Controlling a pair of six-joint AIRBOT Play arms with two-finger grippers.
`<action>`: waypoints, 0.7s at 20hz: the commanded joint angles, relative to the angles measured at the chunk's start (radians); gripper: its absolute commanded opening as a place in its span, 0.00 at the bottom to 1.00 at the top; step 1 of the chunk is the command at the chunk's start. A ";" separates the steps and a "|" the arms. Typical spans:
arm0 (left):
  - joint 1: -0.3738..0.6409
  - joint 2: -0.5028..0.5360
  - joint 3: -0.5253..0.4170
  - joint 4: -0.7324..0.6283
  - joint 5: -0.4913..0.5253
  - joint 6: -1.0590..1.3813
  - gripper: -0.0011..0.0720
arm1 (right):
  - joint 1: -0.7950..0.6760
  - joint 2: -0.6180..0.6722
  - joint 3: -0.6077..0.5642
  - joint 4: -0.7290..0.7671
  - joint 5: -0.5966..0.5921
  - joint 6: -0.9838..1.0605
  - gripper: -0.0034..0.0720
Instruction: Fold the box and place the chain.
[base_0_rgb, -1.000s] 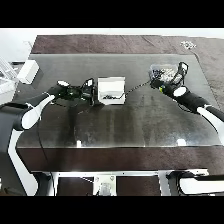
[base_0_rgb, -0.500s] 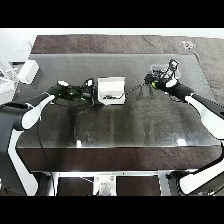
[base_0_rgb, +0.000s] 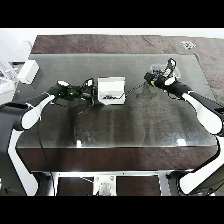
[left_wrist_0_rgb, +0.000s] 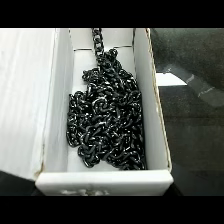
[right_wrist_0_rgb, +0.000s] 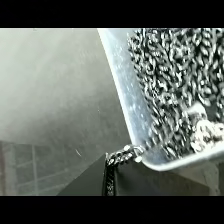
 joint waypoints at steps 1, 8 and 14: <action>0.001 0.000 0.001 0.000 0.000 0.000 0.73 | -0.005 0.010 0.018 0.001 0.003 -0.005 0.05; 0.001 0.000 0.001 0.001 0.000 0.000 0.73 | 0.089 0.378 0.018 -0.004 0.047 -0.164 0.05; 0.001 0.000 0.001 0.001 0.000 0.000 0.73 | 0.248 0.669 0.018 -0.046 0.049 -0.280 0.05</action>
